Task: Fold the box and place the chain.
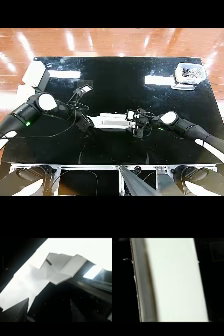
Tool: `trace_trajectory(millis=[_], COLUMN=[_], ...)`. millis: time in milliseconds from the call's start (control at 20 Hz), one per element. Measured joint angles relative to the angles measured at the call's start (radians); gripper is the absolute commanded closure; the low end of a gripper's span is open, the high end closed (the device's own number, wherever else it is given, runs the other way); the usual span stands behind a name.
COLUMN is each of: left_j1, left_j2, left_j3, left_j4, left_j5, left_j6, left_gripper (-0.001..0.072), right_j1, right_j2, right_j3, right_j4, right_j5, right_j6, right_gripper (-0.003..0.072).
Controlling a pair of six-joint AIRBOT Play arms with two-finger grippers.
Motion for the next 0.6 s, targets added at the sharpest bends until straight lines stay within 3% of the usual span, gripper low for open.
trace_trajectory(millis=[100, 150, 600], left_j1=[0.0, 0.0, 0.0], left_j2=[0.003, 0.004, -0.006], left_j3=[-0.011, -0.015, -0.023], left_j4=[-0.052, -0.076, -0.138], left_j5=[0.021, 0.033, 0.06], left_j6=[0.042, 0.057, 0.102], left_gripper=[0.0091, 0.0091, 0.0095], right_j1=[0.0, 0.0, 0.0], right_j2=[0.0, 0.0, 0.0], right_j3=[0.0, 0.0, 0.0], right_j4=[-0.001, -0.002, -0.005], right_j5=[0.0, -0.002, -0.001], right_j6=[0.001, 0.003, 0.004], right_gripper=[0.008, 0.0061, 0.0062])
